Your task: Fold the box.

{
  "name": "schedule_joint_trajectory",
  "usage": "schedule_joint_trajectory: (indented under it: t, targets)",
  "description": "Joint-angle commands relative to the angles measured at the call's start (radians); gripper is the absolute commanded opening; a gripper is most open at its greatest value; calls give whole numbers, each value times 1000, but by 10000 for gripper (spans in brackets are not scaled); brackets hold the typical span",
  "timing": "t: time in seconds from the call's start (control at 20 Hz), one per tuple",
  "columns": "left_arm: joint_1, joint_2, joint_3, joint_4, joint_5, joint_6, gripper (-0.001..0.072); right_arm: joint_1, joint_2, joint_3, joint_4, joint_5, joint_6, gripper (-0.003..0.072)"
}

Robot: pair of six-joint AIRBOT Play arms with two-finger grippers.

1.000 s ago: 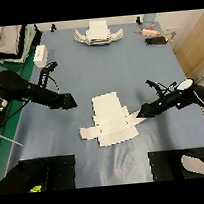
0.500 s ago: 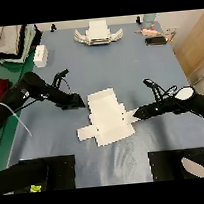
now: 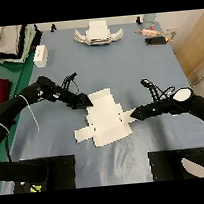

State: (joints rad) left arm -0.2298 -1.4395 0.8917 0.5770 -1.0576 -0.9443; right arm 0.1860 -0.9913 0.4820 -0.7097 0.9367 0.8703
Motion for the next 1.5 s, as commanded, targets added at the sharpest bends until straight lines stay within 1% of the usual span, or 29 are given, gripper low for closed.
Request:
schedule_joint_trajectory:
  t: [0.0,0.1,0.15,0.2,0.25,0.3,0.35,0.4,0.45,0.5,0.6,0.65,0.75,0.8,0.85,0.9,0.95,1.05,1.1,1.15,1.25,1.3,1.4,1.45]
  targets:
    - [-44,-56,50,-55,-10,82,533,3,0,1,4,-5,3,2]
    - [-68,-93,88,-54,-80,92,531,3,0,1,3,-5,4,2]
    - [-70,-100,95,-54,-105,96,480,3,0,1,3,-5,4,2]
    - [-69,-100,96,-52,-109,101,301,3,0,1,3,-5,4,2]
    - [-64,-100,97,-51,-116,114,231,3,0,1,2,-5,4,3]
    - [-62,-100,97,-51,-121,118,230,3,0,1,2,-4,4,2]
    - [-62,-100,97,-50,-127,125,98,3,0,1,2,-4,4,3]
    - [-62,-100,97,-51,-135,153,17,3,0,1,2,-4,4,3]
    - [-63,-100,97,-52,-135,156,17,3,0,1,3,-4,3,4]
    - [-63,-100,97,-54,-135,169,17,3,0,1,3,-4,3,24]
    - [-63,-100,101,-56,-139,186,17,3,0,1,3,-5,5,166]
    - [-63,-100,105,-58,-150,195,17,1,0,1,2,-6,8,180]
    - [-64,-100,113,-71,-173,196,17,0,1,2,-14,-26,25,183]
    - [-64,-100,123,-88,-177,211,16,0,1,9,-43,-38,55,245]
    - [-64,-100,137,-94,-192,289,15,-6,1,23,-84,-45,113,374]
    - [-67,-93,151,-100,-213,390,13,-18,1,46,-134,-48,175,452]
    - [-74,-76,157,-107,-204,459,12,-30,2,73,-190,-46,230,458]
    - [-94,-25,156,-107,-129,551,12,-66,2,149,-298,-21,356,458]
    - [-105,-2,156,-106,-101,595,12,-80,2,188,-319,-5,398,458]
    - [-118,22,156,-106,-75,639,12,-89,2,230,-326,10,434,457]
    - [-150,58,156,-106,-24,707,11,-89,10,310,-306,24,439,432]
    - [-168,76,148,-106,6,754,11,-89,14,343,-269,24,439,391]
    - [-204,110,111,-108,90,850,10,-89,25,390,-179,29,438,189]
    - [-224,127,78,-113,145,907,10,-88,30,396,-142,35,425,61]
